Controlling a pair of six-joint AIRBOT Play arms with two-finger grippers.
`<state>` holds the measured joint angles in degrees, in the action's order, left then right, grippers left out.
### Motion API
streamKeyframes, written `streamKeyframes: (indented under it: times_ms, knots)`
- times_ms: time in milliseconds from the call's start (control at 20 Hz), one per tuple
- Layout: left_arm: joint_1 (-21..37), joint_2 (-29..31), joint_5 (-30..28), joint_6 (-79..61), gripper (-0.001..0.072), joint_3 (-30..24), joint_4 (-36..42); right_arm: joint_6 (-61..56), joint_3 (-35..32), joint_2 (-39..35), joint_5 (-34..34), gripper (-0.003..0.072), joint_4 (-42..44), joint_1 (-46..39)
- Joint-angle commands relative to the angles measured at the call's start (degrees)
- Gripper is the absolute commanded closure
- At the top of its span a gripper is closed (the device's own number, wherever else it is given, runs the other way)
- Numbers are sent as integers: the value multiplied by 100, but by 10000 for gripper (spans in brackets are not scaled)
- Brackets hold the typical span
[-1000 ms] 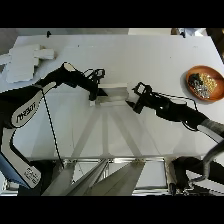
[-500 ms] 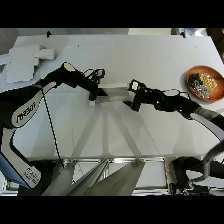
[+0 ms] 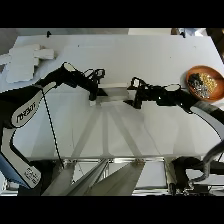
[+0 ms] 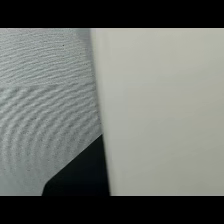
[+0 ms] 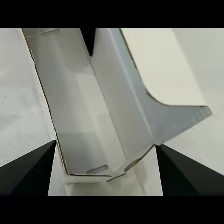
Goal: Fold the box and place the chain.
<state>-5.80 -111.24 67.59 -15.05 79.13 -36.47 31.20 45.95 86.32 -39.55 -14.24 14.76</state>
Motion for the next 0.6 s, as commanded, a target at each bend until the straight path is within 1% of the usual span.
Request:
streamKeyframes:
  times_ms: [0, 100, 200, 450, 550]
  knots:
    - [2, -2, -2, -2, 695, 0, -2, -317, 417, 439, -739, -2, -382, -50]
    - [2, 0, -2, -2, 695, 0, -2, -446, 678, 673, -957, -2, -584, -48]
    - [2, 0, 0, -2, 695, 0, -2, -590, 841, 817, -979, -2, -868, -48]
    - [2, 0, -4, -2, 695, 0, -4, -861, 861, 979, -1222, -2, -1556, -48]
    - [2, -2, -2, -2, 695, 0, -4, -874, 861, 997, -1231, -2, -1676, -48]
